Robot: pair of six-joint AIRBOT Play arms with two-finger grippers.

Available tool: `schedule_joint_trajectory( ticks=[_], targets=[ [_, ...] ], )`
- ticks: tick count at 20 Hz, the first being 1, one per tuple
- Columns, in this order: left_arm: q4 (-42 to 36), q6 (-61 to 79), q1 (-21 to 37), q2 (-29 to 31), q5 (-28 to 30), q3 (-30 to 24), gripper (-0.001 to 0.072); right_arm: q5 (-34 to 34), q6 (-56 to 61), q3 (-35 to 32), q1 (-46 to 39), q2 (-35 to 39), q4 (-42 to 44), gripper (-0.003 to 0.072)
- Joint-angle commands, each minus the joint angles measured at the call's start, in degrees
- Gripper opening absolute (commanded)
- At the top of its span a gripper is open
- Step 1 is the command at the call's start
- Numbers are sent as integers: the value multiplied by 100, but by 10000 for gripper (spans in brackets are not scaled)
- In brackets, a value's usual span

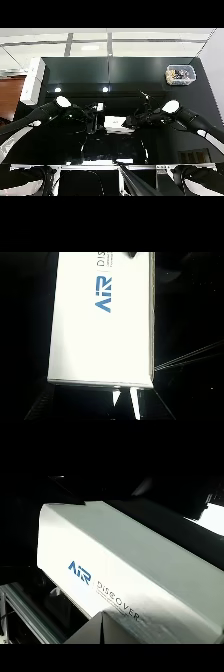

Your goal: Fold the box and place the chain.

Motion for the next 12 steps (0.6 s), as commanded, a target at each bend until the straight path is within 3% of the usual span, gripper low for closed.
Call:
schedule_joint_trajectory(
  ticks=[1, 5, 9, 11, 12],
  targets=[
    [-7, -7, -2, -4, -4, 0, 465, 79, -4, 42, -4, 26, -127, 13],
    [-31, -7, -2, -4, 4, 0, 465, 1058, -313, 455, -422, 584, -157, 13],
    [-227, -634, -57, 17, 398, 120, 475, 2004, -321, 704, -1543, 1681, -612, 14],
    [-216, -787, -136, 76, 579, 234, 719, 2227, -140, 704, -2131, 2181, -1016, 13],
    [-190, -785, -133, 144, 568, 306, 719, 2358, -92, 704, -2420, 2387, -1193, 13]
  ],
)
